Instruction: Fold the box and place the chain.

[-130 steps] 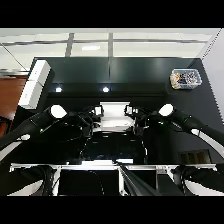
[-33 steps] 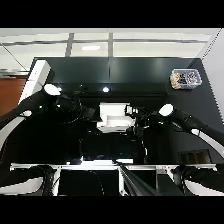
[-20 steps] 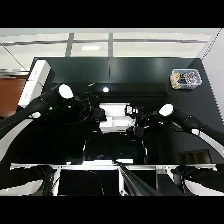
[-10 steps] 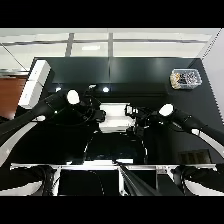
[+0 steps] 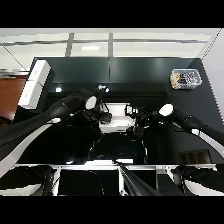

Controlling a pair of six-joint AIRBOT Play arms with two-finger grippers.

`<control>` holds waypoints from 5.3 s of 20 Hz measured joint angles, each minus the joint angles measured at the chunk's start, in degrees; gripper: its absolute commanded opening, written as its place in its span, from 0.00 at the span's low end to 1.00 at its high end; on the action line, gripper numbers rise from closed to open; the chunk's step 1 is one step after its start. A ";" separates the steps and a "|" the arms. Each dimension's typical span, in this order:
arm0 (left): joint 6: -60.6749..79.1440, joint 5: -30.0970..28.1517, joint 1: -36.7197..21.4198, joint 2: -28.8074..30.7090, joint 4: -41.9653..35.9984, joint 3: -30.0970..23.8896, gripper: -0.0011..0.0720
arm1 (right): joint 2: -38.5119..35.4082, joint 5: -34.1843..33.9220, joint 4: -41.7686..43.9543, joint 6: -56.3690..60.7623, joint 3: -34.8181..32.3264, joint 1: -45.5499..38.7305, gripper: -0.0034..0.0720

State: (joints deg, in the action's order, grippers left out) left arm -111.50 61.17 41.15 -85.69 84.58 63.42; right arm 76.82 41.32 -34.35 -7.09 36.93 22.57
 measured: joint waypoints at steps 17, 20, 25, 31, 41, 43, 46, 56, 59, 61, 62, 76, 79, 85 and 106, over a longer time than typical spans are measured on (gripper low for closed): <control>-11.58 1.60 2.69 -4.44 1.01 2.38 0.36 | 0.00 1.27 -0.26 0.02 0.02 0.00 0.60; -11.58 2.10 2.71 -4.50 0.55 2.34 0.58 | -0.07 1.27 -0.57 -0.28 0.04 0.00 0.60; -12.15 1.40 2.67 -4.50 -0.68 2.34 0.06 | -0.04 1.09 -0.13 0.07 0.00 0.00 0.60; -11.98 0.68 2.84 -4.50 -0.63 2.34 0.06 | -0.04 1.11 -0.26 -0.11 0.00 0.00 0.60; -11.91 0.74 2.84 -4.52 -0.98 2.43 0.06 | -0.04 1.16 -0.28 -0.09 0.00 0.00 0.74; -11.91 0.22 2.89 -4.55 -2.32 2.43 0.06 | -0.17 1.33 -0.09 0.31 -0.07 0.02 0.96; -11.82 0.04 2.86 -4.50 -2.01 2.45 0.06 | -1.33 0.81 -1.27 0.76 -0.07 -0.17 0.96; -12.07 4.02 2.71 -4.96 3.72 5.29 0.06 | -8.50 2.97 -9.51 1.31 0.00 -1.68 0.95; -12.59 4.52 2.73 -5.35 4.39 5.44 0.06 | -8.50 2.97 -9.81 1.27 0.00 -1.70 0.95; -12.72 4.50 2.73 -5.49 4.63 5.46 0.06 | -8.17 2.93 -9.35 1.16 0.00 -1.75 0.94; -12.79 4.48 2.73 -5.53 4.72 5.46 0.06 | -8.00 2.91 -8.90 1.14 0.00 -1.75 0.91; -12.79 5.31 2.73 -5.60 4.96 5.51 0.06 | -5.99 3.93 -2.36 6.99 0.00 -0.48 0.26; -12.81 4.98 2.73 -5.60 4.94 5.51 0.06 | -5.95 3.08 -1.66 9.07 0.00 0.50 0.26; -12.98 4.87 2.73 -5.60 4.85 5.51 0.06 | -5.95 2.67 -0.44 12.02 0.00 1.07 0.38; -13.42 3.98 2.73 -5.60 4.11 5.51 0.06 | -5.73 6.78 1.07 32.13 1.86 -2.64 0.07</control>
State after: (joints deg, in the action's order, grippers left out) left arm -124.92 65.14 43.88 -91.29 88.68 68.93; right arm 71.09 48.10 -33.28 25.04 38.79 19.92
